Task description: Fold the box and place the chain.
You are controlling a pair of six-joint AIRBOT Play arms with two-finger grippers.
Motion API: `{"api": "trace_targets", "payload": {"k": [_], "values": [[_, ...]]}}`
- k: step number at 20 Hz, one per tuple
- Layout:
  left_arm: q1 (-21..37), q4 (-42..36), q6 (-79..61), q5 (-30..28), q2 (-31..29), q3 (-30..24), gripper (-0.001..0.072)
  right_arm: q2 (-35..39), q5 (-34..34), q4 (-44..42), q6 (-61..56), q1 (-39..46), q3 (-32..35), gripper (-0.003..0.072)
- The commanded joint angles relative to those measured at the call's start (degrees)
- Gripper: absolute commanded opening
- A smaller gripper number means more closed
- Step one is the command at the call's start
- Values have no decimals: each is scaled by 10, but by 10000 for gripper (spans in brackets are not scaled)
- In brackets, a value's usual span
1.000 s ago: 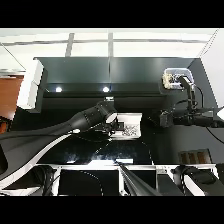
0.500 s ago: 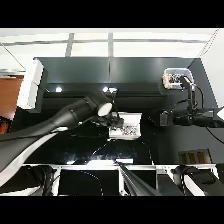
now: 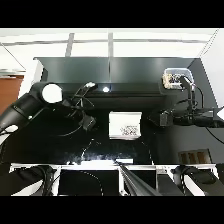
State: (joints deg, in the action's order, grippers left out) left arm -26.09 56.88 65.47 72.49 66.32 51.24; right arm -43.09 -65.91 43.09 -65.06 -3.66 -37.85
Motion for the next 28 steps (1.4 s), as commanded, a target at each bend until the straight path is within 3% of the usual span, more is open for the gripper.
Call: {"api": "trace_targets", "payload": {"k": [1,2,4,6,8,11,16,20,28], "values": [[65,-209,-424,-20,-6,-119,720,0,-8,0,-7,0,0,431],[62,-202,-523,-25,1,-141,720,0,-12,0,-7,0,0,431],[48,-196,-615,-110,11,-170,720,0,-14,0,-7,0,0,431],[31,-189,-624,-227,27,-176,720,0,-14,0,-7,0,0,431],[15,-182,-628,-278,48,-166,719,0,-14,0,-7,0,0,430],[-14,-143,-694,-252,80,-139,717,0,-14,0,-7,0,0,430],[-18,-240,-743,-251,102,-122,717,0,-14,5,-7,0,0,430],[-20,-250,-743,-225,103,-122,717,0,-14,5,-7,0,0,430],[-56,-272,-744,-259,118,-122,716,0,-14,5,-7,0,0,430]]}}
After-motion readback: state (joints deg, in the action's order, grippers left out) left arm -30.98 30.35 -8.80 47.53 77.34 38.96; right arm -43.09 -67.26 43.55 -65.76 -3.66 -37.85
